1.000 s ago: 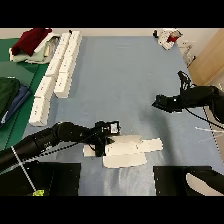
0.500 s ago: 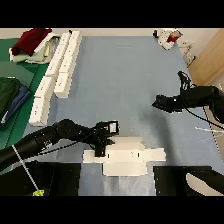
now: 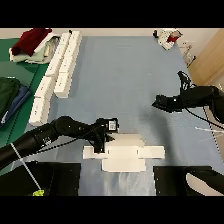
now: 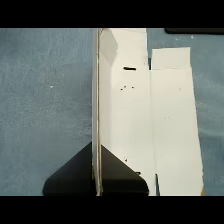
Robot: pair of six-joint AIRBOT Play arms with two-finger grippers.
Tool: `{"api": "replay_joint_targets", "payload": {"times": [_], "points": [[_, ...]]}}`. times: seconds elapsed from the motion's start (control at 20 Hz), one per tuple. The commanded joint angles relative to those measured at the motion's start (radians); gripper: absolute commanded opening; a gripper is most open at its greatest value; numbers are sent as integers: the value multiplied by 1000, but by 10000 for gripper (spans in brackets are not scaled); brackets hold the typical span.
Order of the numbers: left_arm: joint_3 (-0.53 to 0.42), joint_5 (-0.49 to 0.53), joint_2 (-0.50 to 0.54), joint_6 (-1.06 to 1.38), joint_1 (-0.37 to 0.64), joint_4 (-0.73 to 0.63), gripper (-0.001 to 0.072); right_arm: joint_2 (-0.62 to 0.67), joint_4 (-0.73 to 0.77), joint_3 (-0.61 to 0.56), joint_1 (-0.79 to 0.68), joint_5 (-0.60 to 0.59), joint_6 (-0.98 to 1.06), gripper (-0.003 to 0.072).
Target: Fold the box.
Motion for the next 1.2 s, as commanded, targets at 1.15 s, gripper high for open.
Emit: {"api": "replay_joint_targets", "payload": {"times": [1.15], "points": [[16,-43,-76,-2,55,38,14,0,0,0,1,10,0,327]]}}
